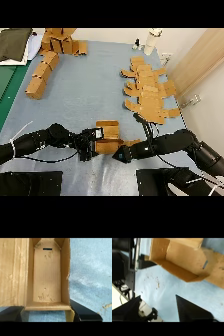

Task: Fold the box.

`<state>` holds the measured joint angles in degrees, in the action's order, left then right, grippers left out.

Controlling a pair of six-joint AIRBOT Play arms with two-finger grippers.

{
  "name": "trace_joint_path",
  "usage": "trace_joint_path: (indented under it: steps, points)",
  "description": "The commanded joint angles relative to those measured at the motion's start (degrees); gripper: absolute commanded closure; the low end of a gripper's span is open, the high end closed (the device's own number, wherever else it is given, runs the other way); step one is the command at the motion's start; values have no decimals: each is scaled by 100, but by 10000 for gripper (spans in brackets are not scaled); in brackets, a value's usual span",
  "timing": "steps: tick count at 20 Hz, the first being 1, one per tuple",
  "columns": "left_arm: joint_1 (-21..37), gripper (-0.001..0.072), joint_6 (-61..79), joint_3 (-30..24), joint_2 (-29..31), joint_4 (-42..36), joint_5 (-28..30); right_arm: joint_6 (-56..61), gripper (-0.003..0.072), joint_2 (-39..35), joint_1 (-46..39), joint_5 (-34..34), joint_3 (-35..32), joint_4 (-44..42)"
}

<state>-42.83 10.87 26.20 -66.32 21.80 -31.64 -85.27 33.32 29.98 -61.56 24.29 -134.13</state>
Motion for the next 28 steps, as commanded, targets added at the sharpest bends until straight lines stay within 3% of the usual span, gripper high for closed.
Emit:
trace_joint_path:
  steps: [1,2,3,5,6,9,14,17,22,28]
  points:
    - [0,190,2,4,-2,0,2,678,324,-7,4,780,4,-7]
    - [0,190,2,4,-2,0,2,789,491,-7,2,925,4,-7]
    - [0,190,2,4,-2,0,2,793,547,-7,2,1067,4,-20]
    - [0,190,2,4,-2,0,2,793,553,-7,2,1360,4,-72]
    - [0,190,2,4,-2,0,2,791,686,11,2,1532,4,-70]
    - [0,190,2,4,-2,0,2,579,682,546,-66,1576,175,-114]
    - [0,190,2,4,-2,0,2,-446,683,2345,-341,1556,1005,-109]
    - [0,190,2,4,-2,0,2,-564,682,3038,-566,1554,1119,85]
    - [0,190,2,4,-2,0,2,-743,683,3488,-560,1556,1117,232]
    - [0,190,2,4,-2,0,2,-1106,682,3421,-568,1547,1163,275]
